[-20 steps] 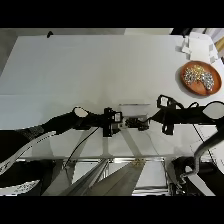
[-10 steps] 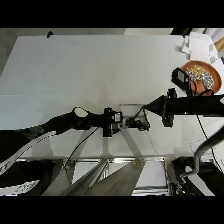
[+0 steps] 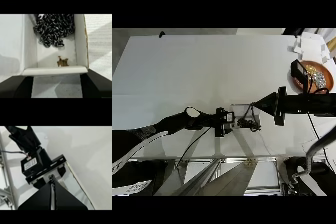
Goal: Fold the box and place the chain.
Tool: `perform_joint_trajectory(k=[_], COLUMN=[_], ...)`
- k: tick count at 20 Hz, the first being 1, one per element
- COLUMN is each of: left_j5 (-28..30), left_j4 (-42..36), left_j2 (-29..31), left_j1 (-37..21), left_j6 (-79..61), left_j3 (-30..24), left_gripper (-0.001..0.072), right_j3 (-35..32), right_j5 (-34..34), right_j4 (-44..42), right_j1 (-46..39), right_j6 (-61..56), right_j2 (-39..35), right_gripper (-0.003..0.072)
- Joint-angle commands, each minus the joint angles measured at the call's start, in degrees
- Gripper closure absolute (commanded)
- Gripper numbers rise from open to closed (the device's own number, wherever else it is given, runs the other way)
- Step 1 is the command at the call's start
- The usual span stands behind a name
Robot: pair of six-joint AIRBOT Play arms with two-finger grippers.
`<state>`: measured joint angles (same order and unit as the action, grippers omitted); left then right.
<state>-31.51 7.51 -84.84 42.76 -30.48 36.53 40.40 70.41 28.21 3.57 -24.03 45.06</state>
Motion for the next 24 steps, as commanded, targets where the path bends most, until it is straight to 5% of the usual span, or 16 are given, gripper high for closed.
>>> perform_joint_trajectory(k=[1,12,17,24], left_j5=[0.00,0.00,0.00,0.00], left_j4=[0.00,0.00,0.00,0.00], left_j2=[0.02,0.02,0.02,0.02], left_j1=[0.02,0.02,0.02,0.02], left_j6=[0.02,0.02,0.02,0.02], left_j3=[0.02,0.02,0.02,0.02], left_gripper=[0.0389,0.0389,0.0389,0.0389], right_j3=[1.09,4.52,3.30,-3.15], right_j5=[-1.55,-0.74,3.72,-3.87], right_j4=[-2.75,2.32,12.70,20.02], right_j1=[0.04,0.04,0.07,8.15], right_j6=[-1.55,-1.64,-1.73,-2.25], right_j2=[-0.04,0.57,1.33,6.64], right_gripper=[0.0669,0.0669,0.0669,0.0668])
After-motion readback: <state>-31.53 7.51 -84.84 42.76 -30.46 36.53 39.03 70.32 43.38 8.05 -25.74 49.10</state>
